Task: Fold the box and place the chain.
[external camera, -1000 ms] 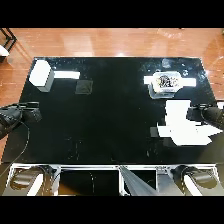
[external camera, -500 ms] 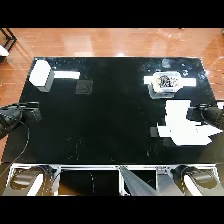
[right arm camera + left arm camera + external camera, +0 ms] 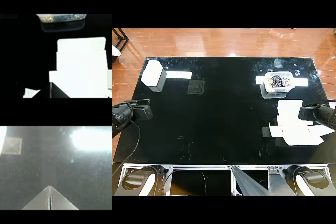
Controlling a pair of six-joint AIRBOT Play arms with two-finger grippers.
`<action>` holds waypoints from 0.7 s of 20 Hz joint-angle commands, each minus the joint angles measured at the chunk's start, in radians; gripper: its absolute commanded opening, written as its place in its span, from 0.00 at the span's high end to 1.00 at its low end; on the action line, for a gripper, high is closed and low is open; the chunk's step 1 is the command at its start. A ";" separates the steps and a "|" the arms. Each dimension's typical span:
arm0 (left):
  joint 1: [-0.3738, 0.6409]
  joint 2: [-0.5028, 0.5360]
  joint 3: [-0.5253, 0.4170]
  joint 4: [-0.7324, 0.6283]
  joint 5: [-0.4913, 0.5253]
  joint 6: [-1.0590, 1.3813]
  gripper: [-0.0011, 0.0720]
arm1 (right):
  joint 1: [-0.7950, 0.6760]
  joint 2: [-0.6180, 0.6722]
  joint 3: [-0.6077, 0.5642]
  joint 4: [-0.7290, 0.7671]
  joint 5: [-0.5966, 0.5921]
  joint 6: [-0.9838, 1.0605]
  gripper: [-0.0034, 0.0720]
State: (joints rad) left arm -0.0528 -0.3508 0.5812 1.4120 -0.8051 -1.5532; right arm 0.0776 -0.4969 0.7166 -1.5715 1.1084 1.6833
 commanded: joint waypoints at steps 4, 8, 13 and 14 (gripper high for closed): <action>-0.001 -0.042 -0.001 -0.042 0.032 0.000 0.13 | -0.001 0.000 0.000 0.002 -0.146 0.007 0.55; -0.002 -0.110 -0.001 -0.084 -0.014 -0.004 0.11 | -0.001 -0.019 0.000 -0.034 -0.141 0.012 0.03; -0.003 -0.148 -0.001 -0.089 -0.016 -0.002 0.11 | -0.306 -0.150 0.006 -0.292 -0.115 0.068 0.03; -0.003 -0.152 -0.001 -0.089 -0.015 -0.003 0.11 | -0.415 -0.181 0.006 -0.253 -0.140 0.056 0.03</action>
